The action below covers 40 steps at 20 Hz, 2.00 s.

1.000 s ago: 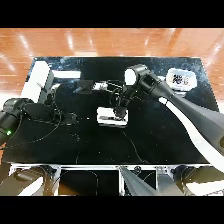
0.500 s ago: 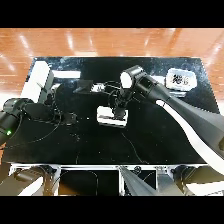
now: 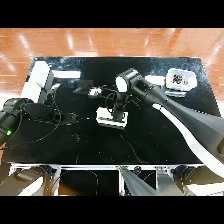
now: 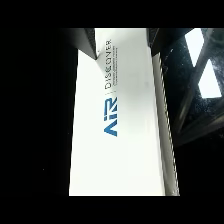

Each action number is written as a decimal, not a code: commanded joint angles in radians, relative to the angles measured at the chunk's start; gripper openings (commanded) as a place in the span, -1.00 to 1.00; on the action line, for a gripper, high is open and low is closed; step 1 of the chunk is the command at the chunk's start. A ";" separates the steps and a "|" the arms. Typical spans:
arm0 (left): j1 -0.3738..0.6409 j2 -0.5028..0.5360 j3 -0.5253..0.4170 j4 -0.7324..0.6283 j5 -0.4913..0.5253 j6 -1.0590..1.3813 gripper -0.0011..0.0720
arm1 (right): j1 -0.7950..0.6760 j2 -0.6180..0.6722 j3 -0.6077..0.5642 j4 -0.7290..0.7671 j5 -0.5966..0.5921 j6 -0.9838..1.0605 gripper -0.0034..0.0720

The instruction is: Fold the box and place the chain.

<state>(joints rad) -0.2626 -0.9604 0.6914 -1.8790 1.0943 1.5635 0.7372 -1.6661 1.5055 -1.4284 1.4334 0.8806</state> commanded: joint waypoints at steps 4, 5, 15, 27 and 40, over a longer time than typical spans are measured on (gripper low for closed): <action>-0.001 0.000 0.000 0.000 0.000 0.000 0.52 | 0.031 0.003 0.000 -0.050 0.005 0.045 -0.08; -0.001 0.000 0.000 0.000 0.000 0.000 0.52 | 0.032 0.004 0.000 -0.050 0.005 0.048 -0.08; -0.001 0.000 0.000 0.000 0.001 0.000 0.52 | 0.034 0.024 0.000 -0.049 0.008 0.059 -0.08; -0.001 0.000 0.000 0.000 0.000 0.000 0.52 | 0.035 0.024 -0.001 -0.039 0.015 0.066 0.30; -0.001 0.000 0.000 0.000 0.000 0.000 0.52 | 0.050 0.024 -0.019 -0.052 0.012 0.066 0.31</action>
<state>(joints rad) -0.2626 -0.9604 0.6914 -1.8790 1.0943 1.5635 0.7860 -1.6417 1.4879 -1.4868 1.4361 0.9466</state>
